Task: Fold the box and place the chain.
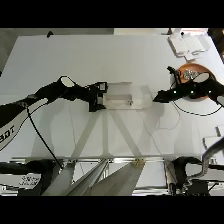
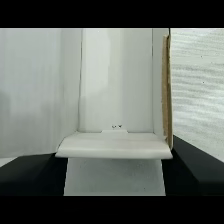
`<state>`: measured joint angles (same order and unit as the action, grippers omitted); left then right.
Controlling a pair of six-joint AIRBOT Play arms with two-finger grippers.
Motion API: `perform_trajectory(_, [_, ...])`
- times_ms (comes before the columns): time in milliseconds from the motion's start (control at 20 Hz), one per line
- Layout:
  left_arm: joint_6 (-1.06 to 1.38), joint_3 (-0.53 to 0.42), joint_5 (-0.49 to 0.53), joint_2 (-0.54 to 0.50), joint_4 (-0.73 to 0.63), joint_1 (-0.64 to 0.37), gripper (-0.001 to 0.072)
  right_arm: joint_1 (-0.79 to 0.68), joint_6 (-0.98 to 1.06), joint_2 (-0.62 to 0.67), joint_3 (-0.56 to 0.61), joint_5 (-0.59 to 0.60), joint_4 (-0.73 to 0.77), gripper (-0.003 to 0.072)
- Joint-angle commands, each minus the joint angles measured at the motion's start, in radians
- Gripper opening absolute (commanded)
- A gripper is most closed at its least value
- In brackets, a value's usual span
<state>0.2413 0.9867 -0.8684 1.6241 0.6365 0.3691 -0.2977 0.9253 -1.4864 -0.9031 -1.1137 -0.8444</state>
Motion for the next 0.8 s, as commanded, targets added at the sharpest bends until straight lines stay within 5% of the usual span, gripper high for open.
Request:
perform_trajectory(0, [0.001, 0.0, 0.0, -0.001, 0.0, 0.0, 0.0373, 0.0, -0.014, -0.049, 0.001, -0.03, 0.043, 0.0001])
perform_trajectory(650, [0.0, 0.0, 0.0, -0.001, 0.0, 0.0, 0.0373, 0.066, -0.123, -0.097, 0.005, -0.076, 0.245, 0.0006])
perform_trajectory(750, [0.0, 0.0, 0.0, -0.001, 0.0, 0.0, 0.0373, 0.068, -0.123, -0.096, 0.005, -0.077, 0.307, 0.0213])
